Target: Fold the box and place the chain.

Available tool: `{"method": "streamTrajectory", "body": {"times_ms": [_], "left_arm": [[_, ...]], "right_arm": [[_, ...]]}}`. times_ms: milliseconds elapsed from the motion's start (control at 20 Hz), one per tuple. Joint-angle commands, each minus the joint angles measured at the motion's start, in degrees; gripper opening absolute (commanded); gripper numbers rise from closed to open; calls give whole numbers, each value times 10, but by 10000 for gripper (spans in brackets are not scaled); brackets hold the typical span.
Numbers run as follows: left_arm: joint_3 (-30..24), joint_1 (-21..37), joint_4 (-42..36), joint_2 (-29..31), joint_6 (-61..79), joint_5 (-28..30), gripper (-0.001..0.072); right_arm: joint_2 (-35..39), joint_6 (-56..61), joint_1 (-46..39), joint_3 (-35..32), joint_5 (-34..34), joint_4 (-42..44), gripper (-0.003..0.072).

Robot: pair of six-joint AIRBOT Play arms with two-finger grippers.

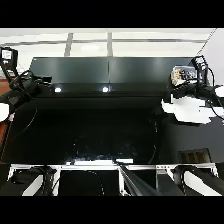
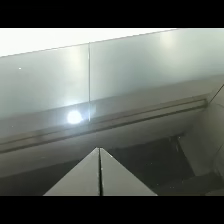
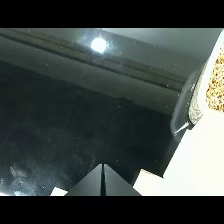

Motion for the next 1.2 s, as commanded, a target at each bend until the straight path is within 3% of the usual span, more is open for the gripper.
{"method": "streamTrajectory", "body": {"times_ms": [0, 600, 700, 850, 900, 950, 1000, 1150], "left_arm": [[0, 0, 0, -4, 0, 0, 28], [0, 0, -3, -50, -1, -9, 28], [0, 0, -46, -66, -5, -21, 28], [0, 0, -81, -81, -5, -36, 29], [0, -1, -81, -87, -5, -36, 40], [0, -1, -83, -92, -11, -37, 285], [0, -1, -84, -98, -12, -36, 719], [0, 0, -86, -106, -17, -49, 715]], "right_arm": [[0, 0, 1, 0, 0, 0, 12], [0, 0, 1, 0, 0, 0, 13], [0, 1, 1, 0, -14, 30, 12], [0, 9, 2, 0, 16, 110, 14], [0, 11, 4, 0, 9, 121, 143], [0, 31, 3, 0, 10, 119, 720], [1, 71, 1, 1, 7, 99, 720], [-3, 263, -58, 24, -5, -103, 720]]}}
